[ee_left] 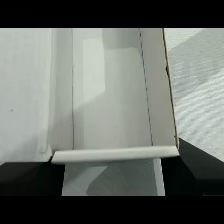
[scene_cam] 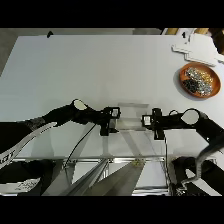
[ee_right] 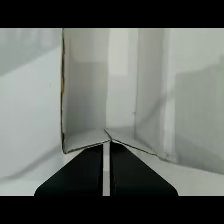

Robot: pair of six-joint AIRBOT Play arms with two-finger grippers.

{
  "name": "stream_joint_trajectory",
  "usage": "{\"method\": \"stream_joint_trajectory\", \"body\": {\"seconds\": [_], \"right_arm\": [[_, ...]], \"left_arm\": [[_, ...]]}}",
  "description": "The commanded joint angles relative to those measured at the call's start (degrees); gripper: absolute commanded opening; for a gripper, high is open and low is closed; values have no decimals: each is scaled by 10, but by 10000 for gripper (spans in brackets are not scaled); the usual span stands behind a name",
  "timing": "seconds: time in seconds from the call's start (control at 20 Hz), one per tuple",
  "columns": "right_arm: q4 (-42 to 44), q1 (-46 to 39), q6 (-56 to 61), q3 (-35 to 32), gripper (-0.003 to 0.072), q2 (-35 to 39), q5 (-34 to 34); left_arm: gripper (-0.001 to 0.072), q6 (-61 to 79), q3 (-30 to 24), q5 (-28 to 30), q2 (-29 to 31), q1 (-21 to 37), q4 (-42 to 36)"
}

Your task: Fold the box and place the chain.

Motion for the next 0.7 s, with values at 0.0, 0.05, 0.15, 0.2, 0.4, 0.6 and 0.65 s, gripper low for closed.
{"method": "stream_joint_trajectory", "body": {"seconds": [0.0, 0.05, 0.15, 0.2, 0.4, 0.6, 0.65], "right_arm": [[61, 0, -30, -8, 39, -5, -14], [82, 0, -31, -8, 40, -7, -19], [100, 1, -33, -8, 70, -18, -20], [100, 0, -32, -8, 141, -28, -20], [96, 0, -21, -9, 372, -37, -17], [19, 0, 73, -9, 411, 13, -17], [-5, 0, 108, -9, 410, 40, -14]], "left_arm": [[170, 0, 0, 0, 0, 0, 0], [170, 0, 0, 0, 0, 0, 0], [170, 0, 0, 0, 0, 0, 0], [170, 0, 0, 0, 0, 0, 0], [170, 0, 0, 0, 0, 0, 0], [170, 0, 0, 0, 0, 0, 0], [170, 0, 0, 0, 0, 0, 0]]}}
